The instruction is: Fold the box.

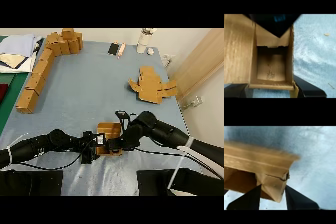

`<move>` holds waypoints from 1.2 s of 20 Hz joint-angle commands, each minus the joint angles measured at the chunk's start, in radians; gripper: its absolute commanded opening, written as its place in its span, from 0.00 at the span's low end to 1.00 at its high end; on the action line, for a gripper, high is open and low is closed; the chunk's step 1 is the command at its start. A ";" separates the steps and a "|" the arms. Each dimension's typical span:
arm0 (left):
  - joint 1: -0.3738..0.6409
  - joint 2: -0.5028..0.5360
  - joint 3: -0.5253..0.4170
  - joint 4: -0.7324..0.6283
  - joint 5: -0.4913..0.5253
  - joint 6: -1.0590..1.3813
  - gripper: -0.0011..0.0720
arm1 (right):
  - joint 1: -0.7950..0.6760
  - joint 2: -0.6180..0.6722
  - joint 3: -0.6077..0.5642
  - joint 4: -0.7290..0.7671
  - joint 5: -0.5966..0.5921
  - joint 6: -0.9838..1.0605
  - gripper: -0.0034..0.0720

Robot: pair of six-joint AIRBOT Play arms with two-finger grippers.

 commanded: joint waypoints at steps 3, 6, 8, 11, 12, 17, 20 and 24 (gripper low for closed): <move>0.000 0.000 0.001 0.000 0.000 0.000 0.65 | 0.110 -0.172 0.187 -0.185 -0.209 0.166 0.68; 0.000 0.000 0.001 0.000 0.000 0.000 0.65 | 0.116 -0.187 0.200 -0.189 -0.233 0.193 0.68; 0.000 0.000 0.001 0.000 0.000 0.000 0.65 | 0.116 -0.196 0.200 -0.188 -0.233 0.198 0.68; 0.000 0.000 0.001 0.000 0.000 0.000 0.65 | 0.116 -0.229 0.201 -0.188 -0.232 0.197 0.65; 0.000 0.000 0.001 0.000 0.000 0.000 0.65 | 0.117 -0.242 0.201 -0.185 -0.232 0.196 0.57; 0.000 0.000 0.001 0.000 0.000 0.000 0.65 | 0.122 -0.251 0.202 -0.186 -0.231 0.197 0.07; 0.000 0.000 0.001 0.000 0.000 0.000 0.65 | 0.122 -0.251 0.203 -0.186 -0.224 0.192 0.05; 0.000 0.000 0.001 0.000 0.000 0.000 0.65 | 0.122 -0.226 0.203 -0.185 -0.232 0.188 0.53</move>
